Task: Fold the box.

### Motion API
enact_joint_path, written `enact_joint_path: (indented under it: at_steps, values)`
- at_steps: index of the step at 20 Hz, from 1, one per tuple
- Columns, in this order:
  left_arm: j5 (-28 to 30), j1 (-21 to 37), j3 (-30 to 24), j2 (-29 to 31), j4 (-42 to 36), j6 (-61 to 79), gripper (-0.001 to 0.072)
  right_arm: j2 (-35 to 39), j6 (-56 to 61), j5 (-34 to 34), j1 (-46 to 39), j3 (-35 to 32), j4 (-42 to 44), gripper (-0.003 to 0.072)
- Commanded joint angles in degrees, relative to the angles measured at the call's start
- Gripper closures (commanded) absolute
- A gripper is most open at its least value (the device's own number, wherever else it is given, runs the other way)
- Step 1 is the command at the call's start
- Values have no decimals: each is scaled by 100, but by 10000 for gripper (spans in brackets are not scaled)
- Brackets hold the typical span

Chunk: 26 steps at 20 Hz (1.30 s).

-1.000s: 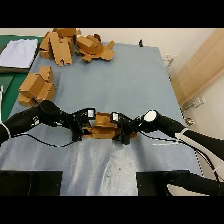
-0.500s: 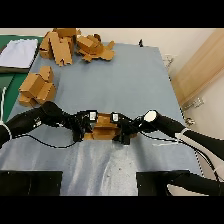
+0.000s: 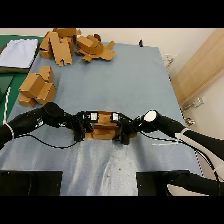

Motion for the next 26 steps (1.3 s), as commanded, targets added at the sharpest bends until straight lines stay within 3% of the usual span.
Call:
enact_joint_path:
  at_steps: [1, 8, 10, 19, 20, 21, 26]
  values:
    - [-26, 0, 35, -61, -105, -2, 638, 4, -15, 22, 4, 4, -17, 243]
    - [-81, -22, 74, -61, -361, 66, 639, 4, -15, 22, 4, 4, -17, 243]
    - [-79, -149, 74, -61, -356, 155, 696, 4, -15, 22, 4, 4, -17, 243]
    - [-15, -310, 72, -70, -358, 166, 689, 4, -15, 22, 4, 4, -20, 242]
    - [-20, -310, 72, -79, -361, 164, 424, 4, -15, 22, 4, 4, -17, 243]
    - [-15, -310, 72, -81, -361, 96, 224, 4, -15, 22, 4, 4, -17, 243]
    - [-17, -315, 72, -81, -363, 13, 220, 4, -15, 22, 4, 4, -20, 243]
